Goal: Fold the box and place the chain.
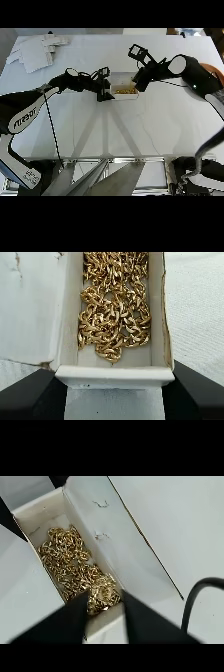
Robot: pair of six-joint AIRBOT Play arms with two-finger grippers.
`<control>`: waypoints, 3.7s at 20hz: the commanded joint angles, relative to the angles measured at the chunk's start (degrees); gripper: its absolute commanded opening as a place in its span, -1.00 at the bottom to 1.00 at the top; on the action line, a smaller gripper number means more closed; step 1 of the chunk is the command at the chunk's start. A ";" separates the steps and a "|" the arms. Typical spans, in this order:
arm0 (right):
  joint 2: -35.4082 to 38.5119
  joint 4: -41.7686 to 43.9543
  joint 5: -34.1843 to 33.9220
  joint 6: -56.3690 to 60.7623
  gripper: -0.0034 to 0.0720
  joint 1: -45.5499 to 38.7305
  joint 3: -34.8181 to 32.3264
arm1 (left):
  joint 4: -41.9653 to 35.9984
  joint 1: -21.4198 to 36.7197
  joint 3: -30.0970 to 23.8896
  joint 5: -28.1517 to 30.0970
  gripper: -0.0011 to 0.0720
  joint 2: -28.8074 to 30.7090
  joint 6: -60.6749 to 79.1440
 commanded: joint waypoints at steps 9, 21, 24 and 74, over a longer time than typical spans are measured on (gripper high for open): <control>-3.54 7.15 2.95 4.24 0.09 -6.32 12.83 | 0.02 0.02 0.00 0.02 -0.21 0.02 0.00; -33.07 23.43 21.16 16.74 0.04 -12.35 31.95 | 0.02 0.02 0.00 0.00 -0.21 0.02 0.00; -34.12 27.10 31.89 9.84 0.04 -11.91 31.95 | 0.02 0.02 0.00 0.02 -0.21 0.02 0.00; -11.21 5.27 14.40 -15.28 0.37 -0.50 3.85 | 0.02 0.02 0.02 0.00 -0.21 0.02 0.00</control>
